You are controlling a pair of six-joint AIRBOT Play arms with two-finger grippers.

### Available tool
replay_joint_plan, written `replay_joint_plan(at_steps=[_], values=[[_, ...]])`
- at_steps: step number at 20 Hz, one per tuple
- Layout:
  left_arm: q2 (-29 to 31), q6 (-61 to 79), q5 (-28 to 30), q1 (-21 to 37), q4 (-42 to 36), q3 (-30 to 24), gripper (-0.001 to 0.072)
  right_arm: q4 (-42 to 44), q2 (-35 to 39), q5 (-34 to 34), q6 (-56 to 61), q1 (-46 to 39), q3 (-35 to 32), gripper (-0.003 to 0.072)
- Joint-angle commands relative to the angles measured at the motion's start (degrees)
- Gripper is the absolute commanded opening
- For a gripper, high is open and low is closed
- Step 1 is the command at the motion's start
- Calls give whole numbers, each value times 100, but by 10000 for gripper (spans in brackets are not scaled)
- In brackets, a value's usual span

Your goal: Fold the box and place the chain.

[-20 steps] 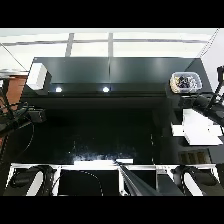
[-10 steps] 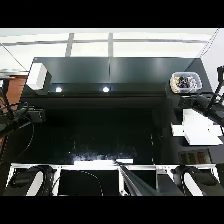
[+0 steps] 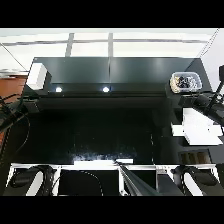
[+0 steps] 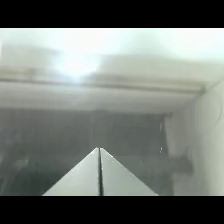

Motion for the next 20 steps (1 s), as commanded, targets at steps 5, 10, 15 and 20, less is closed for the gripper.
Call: replay_joint_plan(at_steps=[5,10,15,20], values=[[-992,81,479,-997,-1058,59,709,273,2,210,96,-2,-2,715],[-1307,951,264,-1792,-1038,57,708,-3132,-291,612,2800,-1045,529,711],[-1307,949,260,-1853,-1043,57,708,-4120,-1668,1416,2785,-3436,2048,710],[-1307,949,264,-1853,-1043,57,708,-3689,-3397,3117,1945,-4616,3567,710]])
